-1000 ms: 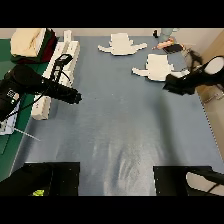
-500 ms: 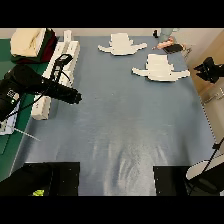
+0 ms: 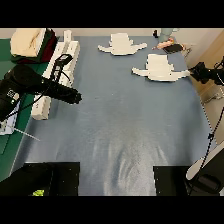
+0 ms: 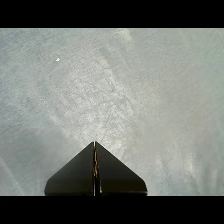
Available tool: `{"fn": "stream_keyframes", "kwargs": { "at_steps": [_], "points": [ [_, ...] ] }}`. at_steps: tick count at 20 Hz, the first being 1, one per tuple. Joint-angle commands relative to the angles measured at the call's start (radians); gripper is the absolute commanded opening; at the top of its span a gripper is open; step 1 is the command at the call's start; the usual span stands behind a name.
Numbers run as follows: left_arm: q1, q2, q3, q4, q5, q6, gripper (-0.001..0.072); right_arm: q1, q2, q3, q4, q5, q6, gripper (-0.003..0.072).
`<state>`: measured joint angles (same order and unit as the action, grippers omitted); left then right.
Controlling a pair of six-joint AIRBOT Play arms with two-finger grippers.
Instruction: Fold the box.
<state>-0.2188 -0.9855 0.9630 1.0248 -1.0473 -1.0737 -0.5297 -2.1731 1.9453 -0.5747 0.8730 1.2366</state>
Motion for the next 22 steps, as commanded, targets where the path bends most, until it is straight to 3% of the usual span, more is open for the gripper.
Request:
{"fn": "stream_keyframes", "kwargs": {
  "at_steps": [1, 5, 9, 10, 12, 14, 18, 22],
  "points": [
    [0.0, 0.0, 0.0, 0.0, 0.0, 0.0, 0.0016, 0.025, -0.06, 0.063, 0.007, -0.034, -0.006, 0.0385],
    [0.0, 0.0, 0.0, 0.0, 0.0, 0.0, 0.0016, 0.04, -0.067, 0.073, 0.029, -0.008, -0.006, 0.0362],
    [0.0, 0.0, 0.0, 0.0, 0.0, 0.0, 0.0016, 0.04, -0.063, 0.095, 0.163, 0.182, -0.046, 0.0026],
    [0.0, 0.0, 0.0, 0.0, 0.0, 0.0, 0.0016, 0.04, -0.056, 0.095, 0.22, 0.243, -0.072, 0.0003],
    [0.0, 0.0, 0.0, 0.0, 0.0, 0.0, 0.0015, 0.046, -0.038, 0.093, 0.318, 0.352, -0.085, 0.0001],
    [0.0, 0.0, 0.0, 0.0, 0.0, 0.0, 0.0016, 0.068, 0.0, 0.086, 0.31, 0.416, -0.06, 0.0],
    [0.0, 0.0, 0.0, 0.0, 0.0, 0.0, 0.0015, 0.146, 0.144, -0.021, 0.043, 0.464, 0.057, -0.0001],
    [0.0, 0.0, 0.0, 0.0, 0.0, 0.0, 0.0015, 0.23, 0.338, -0.243, -0.088, 0.468, 0.076, -0.0001]
  ]
}}
